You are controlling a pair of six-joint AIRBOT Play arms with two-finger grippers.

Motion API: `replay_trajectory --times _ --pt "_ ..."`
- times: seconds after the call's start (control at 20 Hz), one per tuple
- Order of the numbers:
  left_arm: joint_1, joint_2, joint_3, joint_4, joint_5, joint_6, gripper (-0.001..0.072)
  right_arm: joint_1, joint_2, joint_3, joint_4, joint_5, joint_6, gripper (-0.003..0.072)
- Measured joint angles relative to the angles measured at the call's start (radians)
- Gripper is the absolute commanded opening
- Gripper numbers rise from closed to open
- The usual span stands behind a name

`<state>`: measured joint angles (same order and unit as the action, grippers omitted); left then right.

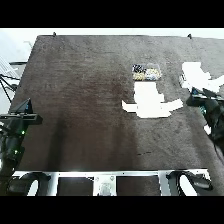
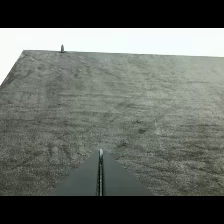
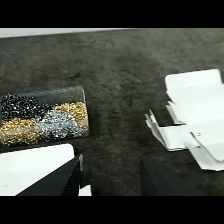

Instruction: Fold the box and place the chain.

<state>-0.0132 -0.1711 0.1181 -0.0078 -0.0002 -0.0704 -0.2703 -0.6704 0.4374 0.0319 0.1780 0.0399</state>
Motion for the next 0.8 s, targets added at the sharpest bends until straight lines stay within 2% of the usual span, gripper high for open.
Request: replay_trajectory --times 0.15,0.35,0.45,0.6,0.8 --pt "0.0 0.0 0.0 0.0 0.0 0.0 0.0022 -0.138 -0.258 0.173 -0.165 0.254 0.218 0.0429" --pt "0.0 0.0 0.0 0.0 0.0 0.0 0.0022 -0.278 -0.501 0.454 -0.589 0.593 0.595 0.0435" --pt "0.0 0.0 0.0 0.0 0.0 0.0 0.0022 -0.319 -0.604 0.605 -0.764 0.765 0.718 0.0425" --pt "0.0 0.0 0.0 0.0 0.0 0.0 0.0022 -0.349 -0.773 0.829 -0.925 1.027 0.818 0.0428" --pt "0.0 0.0 0.0 0.0 0.0 0.0 0.0022 -0.346 -0.965 1.043 -1.015 1.241 0.874 0.0438"
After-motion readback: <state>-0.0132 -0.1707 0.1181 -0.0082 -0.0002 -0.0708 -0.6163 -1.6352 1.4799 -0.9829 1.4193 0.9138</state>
